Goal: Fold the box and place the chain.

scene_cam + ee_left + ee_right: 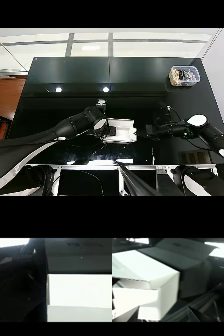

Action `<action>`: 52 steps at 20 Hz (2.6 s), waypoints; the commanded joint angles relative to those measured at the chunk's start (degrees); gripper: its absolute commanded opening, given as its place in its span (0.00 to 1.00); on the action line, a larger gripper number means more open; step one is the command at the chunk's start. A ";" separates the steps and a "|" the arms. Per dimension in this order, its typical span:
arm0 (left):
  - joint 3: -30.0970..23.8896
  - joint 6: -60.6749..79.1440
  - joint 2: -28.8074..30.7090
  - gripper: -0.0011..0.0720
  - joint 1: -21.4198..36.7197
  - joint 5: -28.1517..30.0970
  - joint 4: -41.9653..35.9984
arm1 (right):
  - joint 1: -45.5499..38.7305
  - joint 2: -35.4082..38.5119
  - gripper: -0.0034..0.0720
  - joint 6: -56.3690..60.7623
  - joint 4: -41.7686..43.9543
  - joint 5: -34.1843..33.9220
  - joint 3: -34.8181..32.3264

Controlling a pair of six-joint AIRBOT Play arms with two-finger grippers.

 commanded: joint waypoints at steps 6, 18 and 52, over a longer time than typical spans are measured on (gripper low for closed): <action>-0.04 0.02 -0.04 0.05 0.02 0.00 0.04 | 14.45 -0.04 0.67 4.94 1.92 -12.90 1.57; -0.04 0.02 -0.04 0.05 0.02 0.15 0.11 | 30.05 -2.10 0.67 43.56 -33.94 -18.23 11.19; -0.04 0.02 -0.04 0.05 0.02 -0.07 0.20 | 40.87 -17.55 0.33 75.56 -56.19 -4.09 26.53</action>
